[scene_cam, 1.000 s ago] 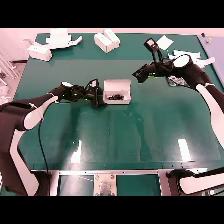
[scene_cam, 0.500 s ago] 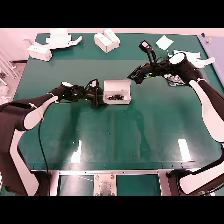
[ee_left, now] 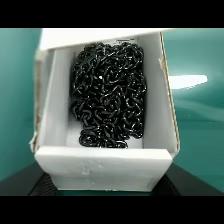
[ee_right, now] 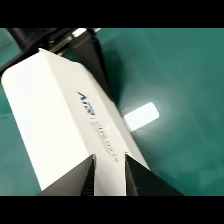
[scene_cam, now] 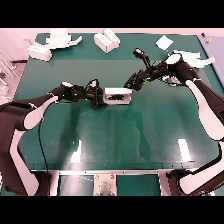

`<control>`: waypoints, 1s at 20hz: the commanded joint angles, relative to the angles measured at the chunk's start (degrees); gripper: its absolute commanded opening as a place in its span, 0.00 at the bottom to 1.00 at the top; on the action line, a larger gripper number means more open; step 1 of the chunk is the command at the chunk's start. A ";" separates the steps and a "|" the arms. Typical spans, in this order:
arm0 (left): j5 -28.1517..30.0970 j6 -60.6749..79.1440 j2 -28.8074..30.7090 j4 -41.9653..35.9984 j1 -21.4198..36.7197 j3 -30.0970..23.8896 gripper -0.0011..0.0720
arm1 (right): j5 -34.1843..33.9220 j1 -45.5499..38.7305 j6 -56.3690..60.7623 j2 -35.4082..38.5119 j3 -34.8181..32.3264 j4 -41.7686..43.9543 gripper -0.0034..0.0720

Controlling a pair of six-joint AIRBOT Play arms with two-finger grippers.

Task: Fold the box and place the chain.

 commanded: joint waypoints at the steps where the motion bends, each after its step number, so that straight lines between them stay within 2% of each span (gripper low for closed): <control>1: 0.00 0.02 0.04 0.00 -0.02 0.00 0.66 | 3.80 0.87 -0.17 -0.07 0.50 0.02 0.36; 4: 0.02 0.02 0.04 0.00 -0.02 0.00 0.66 | 4.13 1.97 -0.70 -0.09 0.52 0.02 0.37; 5: 0.02 0.02 0.04 0.00 -0.02 0.00 0.66 | 4.15 2.36 -1.57 -0.09 0.52 0.00 0.42; 11: 0.02 0.04 0.04 0.00 -0.02 0.00 0.66 | 2.45 4.28 -3.58 -0.09 0.52 -0.09 0.41; 16: 0.00 0.02 0.04 0.00 -0.02 0.00 0.66 | 1.53 4.46 -3.58 -0.11 0.52 -4.11 0.41; 20: 0.00 0.02 0.04 0.00 -0.02 0.00 0.66 | -2.89 4.61 -3.61 -0.15 0.52 -4.11 0.40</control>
